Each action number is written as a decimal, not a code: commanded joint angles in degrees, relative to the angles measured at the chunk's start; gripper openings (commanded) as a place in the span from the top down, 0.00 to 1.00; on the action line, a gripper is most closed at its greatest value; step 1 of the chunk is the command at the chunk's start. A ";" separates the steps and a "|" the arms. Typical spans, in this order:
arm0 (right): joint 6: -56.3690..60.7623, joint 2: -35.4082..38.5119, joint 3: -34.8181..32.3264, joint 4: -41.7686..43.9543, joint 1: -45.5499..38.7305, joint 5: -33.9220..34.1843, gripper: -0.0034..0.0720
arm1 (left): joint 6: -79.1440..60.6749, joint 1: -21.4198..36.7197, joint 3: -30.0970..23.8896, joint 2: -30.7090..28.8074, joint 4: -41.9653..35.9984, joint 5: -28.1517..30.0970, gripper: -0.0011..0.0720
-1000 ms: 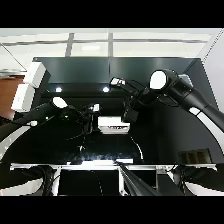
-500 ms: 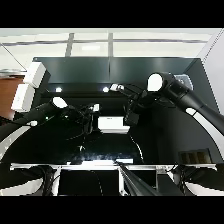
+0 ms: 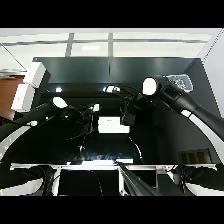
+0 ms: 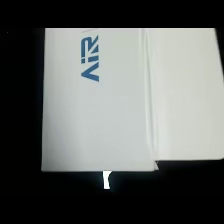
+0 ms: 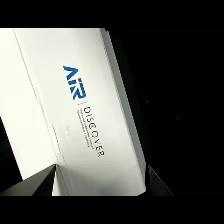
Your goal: Fold the box and place the chain.
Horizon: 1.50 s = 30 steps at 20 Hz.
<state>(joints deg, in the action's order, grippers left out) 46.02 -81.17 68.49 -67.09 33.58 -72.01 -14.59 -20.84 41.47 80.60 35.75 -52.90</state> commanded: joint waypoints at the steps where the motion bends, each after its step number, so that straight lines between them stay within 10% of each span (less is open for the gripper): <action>1: 0.22 0.50 0.28 -0.13 0.13 -1.38 0.02 | -0.02 0.00 0.02 0.04 0.00 0.00 0.50; 30: 10.99 2.36 4.26 -2.99 0.00 -9.64 0.02 | -0.02 0.00 0.02 0.04 0.00 0.02 0.50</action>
<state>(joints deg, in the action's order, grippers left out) 56.58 -77.56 72.29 -70.30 33.85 -81.93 -14.59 -20.84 41.47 80.60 35.73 -52.90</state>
